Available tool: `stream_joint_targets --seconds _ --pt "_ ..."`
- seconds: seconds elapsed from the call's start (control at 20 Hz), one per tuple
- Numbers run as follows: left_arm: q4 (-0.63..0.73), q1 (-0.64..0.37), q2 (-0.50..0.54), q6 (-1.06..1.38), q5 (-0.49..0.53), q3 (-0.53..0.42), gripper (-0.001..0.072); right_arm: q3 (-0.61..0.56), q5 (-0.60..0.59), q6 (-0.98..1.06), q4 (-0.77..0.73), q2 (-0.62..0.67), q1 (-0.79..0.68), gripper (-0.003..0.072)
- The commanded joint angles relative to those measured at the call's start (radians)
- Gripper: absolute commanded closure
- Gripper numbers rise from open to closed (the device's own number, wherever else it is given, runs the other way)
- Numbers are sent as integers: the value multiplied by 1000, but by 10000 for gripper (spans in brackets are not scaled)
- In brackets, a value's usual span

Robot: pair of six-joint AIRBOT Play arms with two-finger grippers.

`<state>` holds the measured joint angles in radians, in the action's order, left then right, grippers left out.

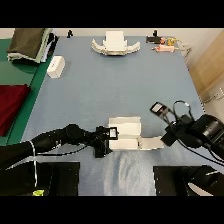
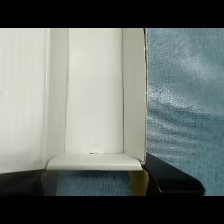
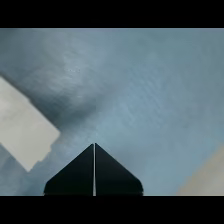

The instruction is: Fold the box.

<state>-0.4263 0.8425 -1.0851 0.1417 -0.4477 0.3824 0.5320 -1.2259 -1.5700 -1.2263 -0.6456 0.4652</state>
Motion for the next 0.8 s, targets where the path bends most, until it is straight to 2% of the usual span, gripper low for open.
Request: stream_joint_targets --seconds 0.0,0.2,0.4,0.5,0.75 --pt "0 0 0 0 0 1 243 19 -134 357 74 -11 -101 684" --pt "0 0 0 0 0 1 243 -19 -77 349 -305 -163 -257 684" --pt "0 0 0 0 0 1 243 -46 60 151 -650 -306 -271 684" --pt "0 0 0 0 0 1 243 -40 62 94 -735 -315 -271 684" --pt "0 0 0 0 0 1 243 -10 35 55 -752 -225 -270 682"
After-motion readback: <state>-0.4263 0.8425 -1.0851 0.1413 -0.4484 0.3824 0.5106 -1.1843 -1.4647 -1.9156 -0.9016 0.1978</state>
